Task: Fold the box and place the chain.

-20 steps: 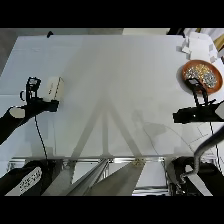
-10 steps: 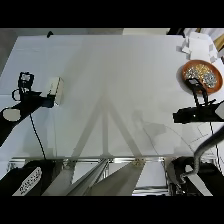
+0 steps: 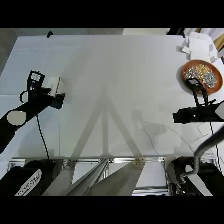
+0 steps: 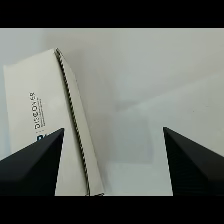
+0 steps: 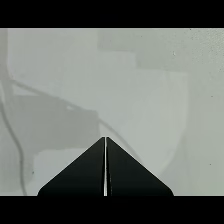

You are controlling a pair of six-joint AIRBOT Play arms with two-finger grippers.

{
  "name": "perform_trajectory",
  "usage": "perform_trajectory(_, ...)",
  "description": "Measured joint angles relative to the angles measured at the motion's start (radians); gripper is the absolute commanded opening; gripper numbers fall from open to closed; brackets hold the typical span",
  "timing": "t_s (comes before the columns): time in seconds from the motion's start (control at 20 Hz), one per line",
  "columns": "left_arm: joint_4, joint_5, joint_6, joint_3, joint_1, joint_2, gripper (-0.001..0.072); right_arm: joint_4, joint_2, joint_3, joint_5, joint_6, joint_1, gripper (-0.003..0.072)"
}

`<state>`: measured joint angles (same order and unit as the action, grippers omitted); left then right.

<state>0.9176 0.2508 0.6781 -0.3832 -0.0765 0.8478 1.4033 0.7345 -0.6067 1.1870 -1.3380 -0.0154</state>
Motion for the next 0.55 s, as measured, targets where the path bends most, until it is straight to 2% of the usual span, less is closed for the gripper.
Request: perform_trajectory(0.55, 0.000, 0.008, 0.000, 0.000, -0.012, -0.002, 0.0688, 0.000, 0.000, 0.000, 0.000, 0.000, 0.000, 0.0017)
